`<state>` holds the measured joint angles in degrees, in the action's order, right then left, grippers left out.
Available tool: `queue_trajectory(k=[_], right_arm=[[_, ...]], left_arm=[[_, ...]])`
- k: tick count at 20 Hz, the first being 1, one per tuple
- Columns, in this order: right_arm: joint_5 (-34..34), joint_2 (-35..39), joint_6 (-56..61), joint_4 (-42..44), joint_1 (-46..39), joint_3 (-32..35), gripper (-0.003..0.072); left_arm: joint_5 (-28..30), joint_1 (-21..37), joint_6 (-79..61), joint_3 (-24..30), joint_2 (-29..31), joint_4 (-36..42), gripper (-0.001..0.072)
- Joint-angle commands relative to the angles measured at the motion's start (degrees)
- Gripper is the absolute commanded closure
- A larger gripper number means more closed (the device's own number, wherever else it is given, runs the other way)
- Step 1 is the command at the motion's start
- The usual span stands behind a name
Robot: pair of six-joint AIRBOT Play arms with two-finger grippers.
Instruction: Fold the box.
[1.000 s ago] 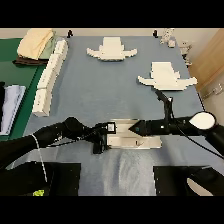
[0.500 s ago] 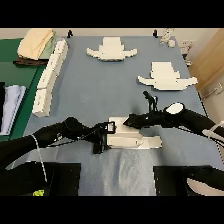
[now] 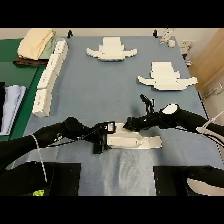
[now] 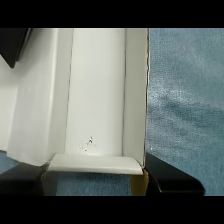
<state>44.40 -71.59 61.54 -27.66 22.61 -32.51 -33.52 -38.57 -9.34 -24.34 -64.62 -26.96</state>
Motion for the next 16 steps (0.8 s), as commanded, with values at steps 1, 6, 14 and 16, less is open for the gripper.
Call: queue_trajectory(k=[1,6,14,16], right_arm=[[0.52,-0.09,-0.2,-0.42,0.0,-0.07,0.053],[3.41,5.86,-2.67,-3.72,-1.14,-3.74,0.053],[22.36,25.88,-2.99,-24.92,-0.37,-4.04,0.053],[26.6,30.05,-3.82,-29.11,0.09,-2.25,0.053]], left_arm=[[0.02,-0.04,-0.07,-0.07,0.04,-0.04,0.0263],[0.02,-0.04,-0.07,-0.07,0.04,-0.04,0.0263],[0.02,-0.04,-0.07,-0.07,0.04,-0.04,0.0263],[0.02,-0.04,-0.07,-0.07,0.04,-0.04,0.0263]])
